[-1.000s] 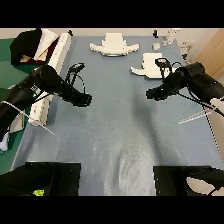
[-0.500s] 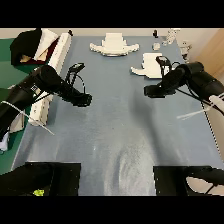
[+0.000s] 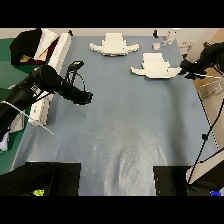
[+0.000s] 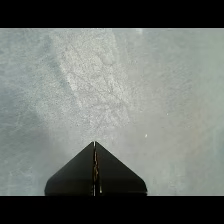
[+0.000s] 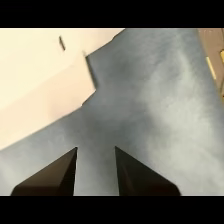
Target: Fold the box.
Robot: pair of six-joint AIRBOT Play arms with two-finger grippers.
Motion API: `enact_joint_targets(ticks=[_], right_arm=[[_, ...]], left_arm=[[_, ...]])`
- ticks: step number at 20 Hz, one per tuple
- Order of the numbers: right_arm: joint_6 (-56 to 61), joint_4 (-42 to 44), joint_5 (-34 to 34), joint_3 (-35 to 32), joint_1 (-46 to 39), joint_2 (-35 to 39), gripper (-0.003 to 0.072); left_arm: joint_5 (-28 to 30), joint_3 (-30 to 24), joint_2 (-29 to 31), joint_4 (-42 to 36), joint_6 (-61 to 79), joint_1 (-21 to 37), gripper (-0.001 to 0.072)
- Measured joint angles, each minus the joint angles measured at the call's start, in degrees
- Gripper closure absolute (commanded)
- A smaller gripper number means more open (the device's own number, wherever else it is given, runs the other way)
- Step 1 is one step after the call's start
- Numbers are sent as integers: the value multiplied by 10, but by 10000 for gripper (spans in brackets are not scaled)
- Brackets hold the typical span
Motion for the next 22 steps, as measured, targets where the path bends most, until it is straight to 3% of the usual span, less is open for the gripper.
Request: enact_joint_targets(ticks=[4,9,11,13,15,17,18,22], right_arm=[[-30,112,5,100,-51,-104,324],[-74,211,9,140,-58,-160,324],[-82,225,5,144,-53,-167,389],[-87,235,1,146,-46,-171,404],[-90,239,-3,147,-39,-173,535],[-91,243,-9,148,-36,-174,541],[-92,244,-15,148,-34,-174,689],[-92,251,-49,148,-26,-174,689]], left_arm=[[14,0,0,0,0,0,697],[25,0,0,0,0,0,697],[26,0,0,0,0,0,697],[28,0,0,0,0,0,697],[29,0,0,0,0,0,697],[28,0,0,0,0,0,697],[28,0,0,0,0,0,697],[23,0,0,0,0,0,697]])
